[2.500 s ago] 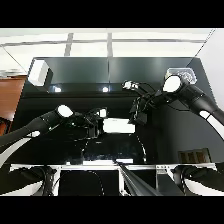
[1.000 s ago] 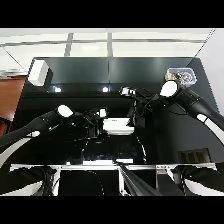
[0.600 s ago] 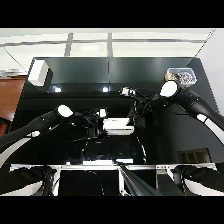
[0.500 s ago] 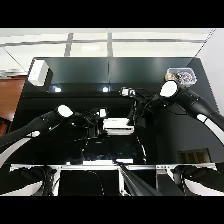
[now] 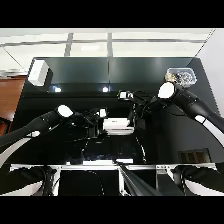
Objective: Fold the box and place the chain.
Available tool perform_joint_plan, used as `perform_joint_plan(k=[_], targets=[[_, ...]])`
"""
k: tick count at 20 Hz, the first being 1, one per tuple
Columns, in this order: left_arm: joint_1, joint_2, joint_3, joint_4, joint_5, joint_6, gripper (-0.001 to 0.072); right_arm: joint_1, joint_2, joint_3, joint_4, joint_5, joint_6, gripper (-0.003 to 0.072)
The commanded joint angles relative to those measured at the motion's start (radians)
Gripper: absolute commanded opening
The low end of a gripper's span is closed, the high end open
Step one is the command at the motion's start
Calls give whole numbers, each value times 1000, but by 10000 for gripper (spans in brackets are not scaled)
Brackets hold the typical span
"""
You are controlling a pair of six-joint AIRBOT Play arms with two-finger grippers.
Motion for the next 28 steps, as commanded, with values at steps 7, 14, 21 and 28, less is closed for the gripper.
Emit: perform_joint_plan(k=[7,14,21,28], targets=[[0,-1,0,0,0,0,463,18,0,-1,-19,-23,1,343],[0,-1,0,0,0,0,464,26,0,-1,-56,-34,5,395],[0,-1,0,0,0,0,463,46,0,-1,-72,-50,5,395],[0,-1,0,0,0,1,463,46,8,3,-73,-69,11,586]])
